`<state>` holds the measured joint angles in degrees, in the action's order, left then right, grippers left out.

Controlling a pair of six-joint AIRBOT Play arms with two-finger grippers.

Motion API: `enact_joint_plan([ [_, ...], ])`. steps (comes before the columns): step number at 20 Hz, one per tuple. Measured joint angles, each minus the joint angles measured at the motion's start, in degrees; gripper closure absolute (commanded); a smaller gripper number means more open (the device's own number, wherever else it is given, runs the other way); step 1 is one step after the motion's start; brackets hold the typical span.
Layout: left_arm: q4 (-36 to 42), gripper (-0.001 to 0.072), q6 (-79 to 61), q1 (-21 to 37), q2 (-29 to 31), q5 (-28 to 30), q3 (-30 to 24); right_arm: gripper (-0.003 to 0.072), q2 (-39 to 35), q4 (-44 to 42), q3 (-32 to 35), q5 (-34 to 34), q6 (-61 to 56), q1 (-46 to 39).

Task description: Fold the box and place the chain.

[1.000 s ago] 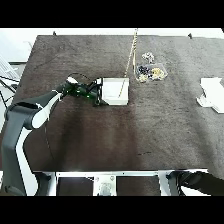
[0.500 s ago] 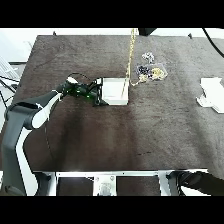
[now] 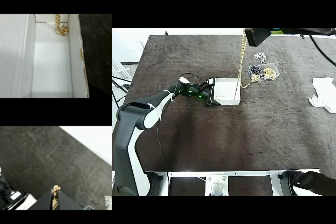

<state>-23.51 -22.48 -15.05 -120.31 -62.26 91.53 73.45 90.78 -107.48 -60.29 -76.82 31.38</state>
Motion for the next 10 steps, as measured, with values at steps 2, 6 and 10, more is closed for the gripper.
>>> enact_joint_plan([
  [2, 0.0, 0.0421, 0.0, 0.0, 0.0, 0.0, 0.0, 0.0673, 0.2, -0.2, 1.25, 0.42, -0.15, 1.05],
  [6, 0.0, 0.0421, 0.0, 0.0, 0.0, 0.0, 0.0, 0.0673, 2.01, -0.39, 3.19, 4.02, -0.26, 2.25],
  [10, 0.0, 0.0421, 0.0, 0.0, 0.0, 0.02, 0.0, 0.0673, 4.46, -1.05, 3.96, 5.92, -0.35, 3.28],
])
